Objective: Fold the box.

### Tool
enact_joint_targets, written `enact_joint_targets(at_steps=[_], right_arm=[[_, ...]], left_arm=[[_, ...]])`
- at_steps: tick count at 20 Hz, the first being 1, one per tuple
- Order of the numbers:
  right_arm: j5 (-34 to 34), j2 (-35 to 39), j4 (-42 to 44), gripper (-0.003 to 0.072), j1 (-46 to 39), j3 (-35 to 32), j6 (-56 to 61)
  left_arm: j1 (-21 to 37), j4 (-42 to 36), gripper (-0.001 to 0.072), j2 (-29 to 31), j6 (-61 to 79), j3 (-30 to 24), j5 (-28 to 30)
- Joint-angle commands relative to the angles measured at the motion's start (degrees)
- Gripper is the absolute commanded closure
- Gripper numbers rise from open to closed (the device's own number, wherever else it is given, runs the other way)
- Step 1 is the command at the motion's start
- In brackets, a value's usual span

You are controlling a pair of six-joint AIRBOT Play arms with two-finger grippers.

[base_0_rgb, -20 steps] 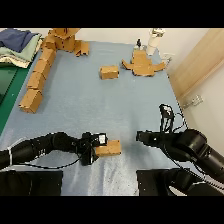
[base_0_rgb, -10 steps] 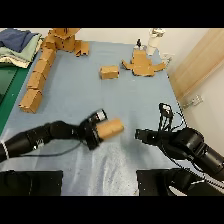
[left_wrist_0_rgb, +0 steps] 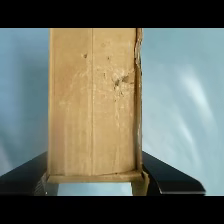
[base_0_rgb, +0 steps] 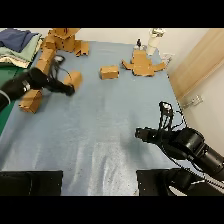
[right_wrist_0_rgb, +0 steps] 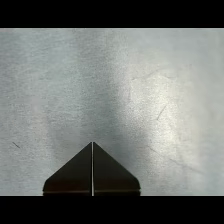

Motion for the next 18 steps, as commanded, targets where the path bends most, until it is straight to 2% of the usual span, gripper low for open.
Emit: enact_joint_targets(at_steps=[1,5,9,12,13,14,17,18], right_arm=[[1.8,0.0,-0.1,0.0682,0.0,0.0,0.0],[3.8,0.0,-0.6,0.0682,0.0,0.0,0.0],[4.0,0.0,-1.7,0.0682,0.0,0.0,0.0],[4.0,0.0,-1.7,0.0682,0.0,0.0,0.0],[4.0,0.0,-2.2,0.0682,0.0,0.0,0.0],[4.0,-0.1,-2.8,0.0682,0.0,0.0,0.0],[4.0,0.0,-3.6,0.0682,0.0,0.0,0.0],[4.0,0.0,-3.6,0.0682,0.0,0.0,0.0]], left_arm=[[8.2,2.1,0.0296,-10.6,-8.9,14.5,-3.2],[9.6,4.8,0.0296,-20.6,-12.6,25.4,-4.9],[9.8,8.2,0.0297,-28.4,-17.7,31.8,-5.8],[9.8,9.4,0.0305,-29.9,-17.9,33.1,-5.3],[9.8,10.6,0.0398,-29.9,-17.8,33.3,-5.2],[9.8,11.4,0.0411,-29.9,-17.8,33.7,-5.2],[9.8,12.5,0.0408,-29.9,-17.8,34.8,-5.9],[9.8,12.5,0.0376,-29.9,-17.8,34.8,-6.1]])
